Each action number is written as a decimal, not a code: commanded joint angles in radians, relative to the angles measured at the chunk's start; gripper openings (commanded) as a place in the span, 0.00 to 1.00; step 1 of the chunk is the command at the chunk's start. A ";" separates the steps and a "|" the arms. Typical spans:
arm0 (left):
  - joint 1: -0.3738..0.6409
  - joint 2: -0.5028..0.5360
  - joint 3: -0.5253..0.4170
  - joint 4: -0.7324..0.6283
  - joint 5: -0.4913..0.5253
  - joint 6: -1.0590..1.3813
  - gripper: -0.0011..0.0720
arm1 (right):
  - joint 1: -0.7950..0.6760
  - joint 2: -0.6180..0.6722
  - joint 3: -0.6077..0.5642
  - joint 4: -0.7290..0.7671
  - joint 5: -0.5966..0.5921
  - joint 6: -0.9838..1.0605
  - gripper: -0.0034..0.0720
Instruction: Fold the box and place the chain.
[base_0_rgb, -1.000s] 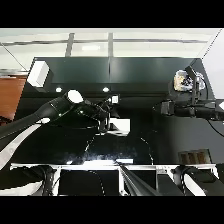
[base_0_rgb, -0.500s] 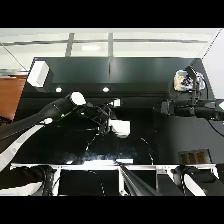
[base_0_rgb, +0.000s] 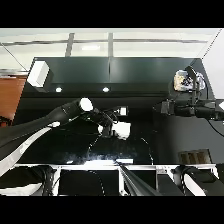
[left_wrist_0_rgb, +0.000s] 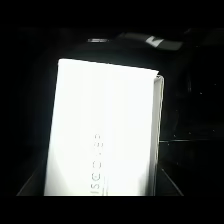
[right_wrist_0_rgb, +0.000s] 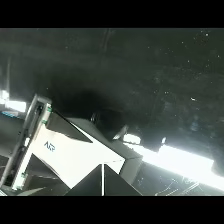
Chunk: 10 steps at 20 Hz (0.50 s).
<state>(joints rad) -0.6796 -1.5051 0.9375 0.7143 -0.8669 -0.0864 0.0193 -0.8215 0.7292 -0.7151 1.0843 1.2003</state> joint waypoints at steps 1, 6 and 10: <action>-0.026 -0.008 0.000 0.013 0.044 0.000 0.94 | 0.000 0.000 -0.001 0.000 -0.006 0.000 0.07; -0.006 0.019 0.000 0.048 0.047 -0.059 0.32 | 0.000 0.000 -0.005 0.000 -0.009 0.000 0.07; 0.126 0.135 0.000 0.255 0.014 -0.448 0.25 | 0.000 0.000 -0.005 0.000 -0.007 0.000 0.07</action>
